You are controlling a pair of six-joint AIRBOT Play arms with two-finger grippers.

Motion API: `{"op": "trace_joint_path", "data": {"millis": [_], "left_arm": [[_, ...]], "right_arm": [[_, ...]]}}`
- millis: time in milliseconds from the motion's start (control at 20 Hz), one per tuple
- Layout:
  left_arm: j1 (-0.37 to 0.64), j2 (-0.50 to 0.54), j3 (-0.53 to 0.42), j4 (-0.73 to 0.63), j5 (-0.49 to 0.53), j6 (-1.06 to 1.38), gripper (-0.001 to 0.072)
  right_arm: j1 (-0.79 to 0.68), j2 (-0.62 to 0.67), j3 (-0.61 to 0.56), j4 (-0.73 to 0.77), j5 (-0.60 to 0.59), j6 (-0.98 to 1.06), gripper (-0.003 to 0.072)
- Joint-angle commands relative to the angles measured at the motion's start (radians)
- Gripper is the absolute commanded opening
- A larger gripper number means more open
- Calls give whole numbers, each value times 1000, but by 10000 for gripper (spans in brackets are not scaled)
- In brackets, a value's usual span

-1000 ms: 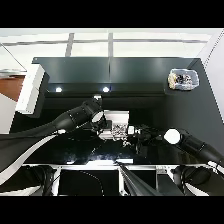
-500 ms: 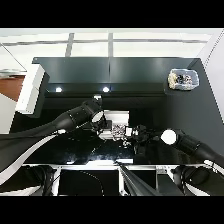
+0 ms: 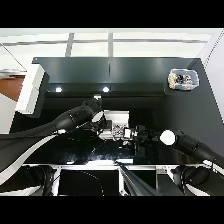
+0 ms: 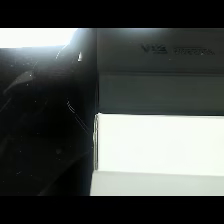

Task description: Fold the box and place the chain.

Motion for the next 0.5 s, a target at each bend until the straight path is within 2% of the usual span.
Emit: {"op": "trace_joint_path", "data": {"millis": [0,300,450], "left_arm": [[1,0,0,0,-1,0,34],[1,0,0,0,-4,0,34],[1,0,0,0,-5,0,34]], "right_arm": [[1,0,1,-2,32,0,23],[-8,5,2,-2,53,19,23],[-48,21,25,-9,116,64,23]]}}
